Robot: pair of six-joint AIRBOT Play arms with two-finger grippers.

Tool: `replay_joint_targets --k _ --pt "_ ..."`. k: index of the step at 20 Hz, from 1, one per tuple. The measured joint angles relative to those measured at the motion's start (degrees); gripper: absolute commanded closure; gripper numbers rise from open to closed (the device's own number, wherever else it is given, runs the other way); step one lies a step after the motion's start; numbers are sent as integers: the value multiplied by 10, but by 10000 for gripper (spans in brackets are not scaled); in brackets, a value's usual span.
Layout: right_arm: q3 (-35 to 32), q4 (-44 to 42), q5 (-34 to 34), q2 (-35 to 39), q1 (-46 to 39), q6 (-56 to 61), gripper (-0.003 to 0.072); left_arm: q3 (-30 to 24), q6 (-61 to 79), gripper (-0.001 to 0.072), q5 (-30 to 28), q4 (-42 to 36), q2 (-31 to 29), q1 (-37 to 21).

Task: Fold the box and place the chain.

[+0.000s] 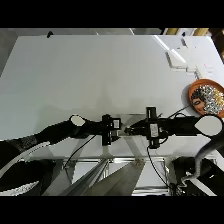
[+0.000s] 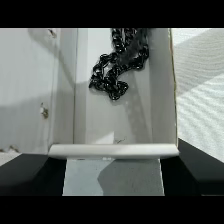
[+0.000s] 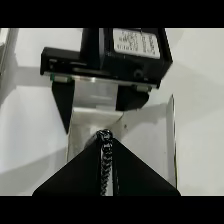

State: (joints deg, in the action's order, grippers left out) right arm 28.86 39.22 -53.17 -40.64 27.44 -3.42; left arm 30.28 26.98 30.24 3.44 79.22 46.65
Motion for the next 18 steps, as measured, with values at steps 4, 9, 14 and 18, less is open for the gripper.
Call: replay_joint_targets --k 4,9,14,18 --pt "0 7 51 -43 38 3 553 0 0 436 0 0 0 0" --pt "17 54 48 -55 32 15 548 0 0 436 0 0 0 0" --pt "65 106 -35 -40 -99 19 548 0 0 436 0 0 0 0" --pt "76 159 -62 -50 -223 20 549 0 0 436 0 0 0 0"
